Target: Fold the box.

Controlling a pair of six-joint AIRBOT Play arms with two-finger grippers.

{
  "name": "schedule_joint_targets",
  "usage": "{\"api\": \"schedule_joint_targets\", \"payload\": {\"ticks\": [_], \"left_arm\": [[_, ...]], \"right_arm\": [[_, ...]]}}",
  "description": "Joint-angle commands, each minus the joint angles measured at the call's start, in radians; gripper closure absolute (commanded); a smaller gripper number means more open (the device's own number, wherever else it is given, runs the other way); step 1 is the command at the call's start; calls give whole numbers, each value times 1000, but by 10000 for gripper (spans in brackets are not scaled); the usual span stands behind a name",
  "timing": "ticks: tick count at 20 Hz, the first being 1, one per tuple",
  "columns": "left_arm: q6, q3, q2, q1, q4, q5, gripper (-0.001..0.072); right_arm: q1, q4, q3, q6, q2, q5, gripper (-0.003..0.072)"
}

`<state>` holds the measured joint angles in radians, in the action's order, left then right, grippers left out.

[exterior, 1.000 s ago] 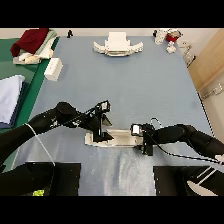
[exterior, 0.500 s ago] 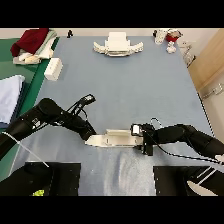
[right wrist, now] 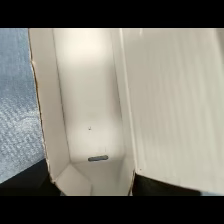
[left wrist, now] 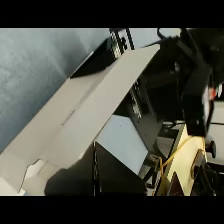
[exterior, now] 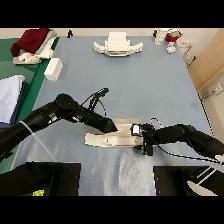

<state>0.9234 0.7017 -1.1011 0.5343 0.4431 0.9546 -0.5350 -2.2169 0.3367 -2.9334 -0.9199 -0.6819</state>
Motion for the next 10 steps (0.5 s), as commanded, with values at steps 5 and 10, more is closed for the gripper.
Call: {"api": "schedule_joint_targets", "payload": {"ticks": [5, 10], "left_arm": [[62, 83, -269, -12, -32, -91, 697], [71, 84, -336, -10, -47, -92, 697]], "right_arm": [[0, 3, 1, 0, 1, 0, 208], [0, 3, 1, 0, 1, 0, 208]]}}
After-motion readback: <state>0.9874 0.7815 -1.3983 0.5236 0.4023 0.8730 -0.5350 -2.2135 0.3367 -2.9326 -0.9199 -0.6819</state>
